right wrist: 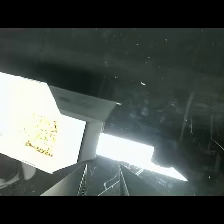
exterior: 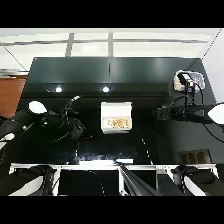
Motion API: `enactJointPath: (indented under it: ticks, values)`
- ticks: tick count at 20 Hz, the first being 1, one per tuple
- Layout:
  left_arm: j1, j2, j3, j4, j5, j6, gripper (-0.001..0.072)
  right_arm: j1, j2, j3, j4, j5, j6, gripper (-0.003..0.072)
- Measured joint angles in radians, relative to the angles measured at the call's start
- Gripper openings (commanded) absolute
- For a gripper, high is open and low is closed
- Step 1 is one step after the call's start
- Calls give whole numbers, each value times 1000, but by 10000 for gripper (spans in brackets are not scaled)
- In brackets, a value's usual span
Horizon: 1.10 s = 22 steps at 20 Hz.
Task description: Fold the box and place the chain.
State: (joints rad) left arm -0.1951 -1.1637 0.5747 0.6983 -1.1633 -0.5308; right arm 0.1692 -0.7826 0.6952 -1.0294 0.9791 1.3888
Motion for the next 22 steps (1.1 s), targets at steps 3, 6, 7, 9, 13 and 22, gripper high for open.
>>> enactJointPath:
  ticks: [3,6,7,9,13,22]
  values:
    - [-41,-35,-7,-36,55,351,720,0,0,0,0,-8,5,247]
    - [-96,-66,13,-36,156,593,720,0,-1,0,0,-17,8,247]
    - [-109,-82,27,-36,180,649,720,0,-1,0,0,-18,11,247]
    - [-122,-124,55,-35,216,718,720,0,-1,0,0,-21,12,247]
    - [-137,-191,89,-74,238,783,719,0,-1,0,0,-31,14,247]
    - [-149,-237,127,-115,250,789,717,0,-1,0,0,-42,14,246]
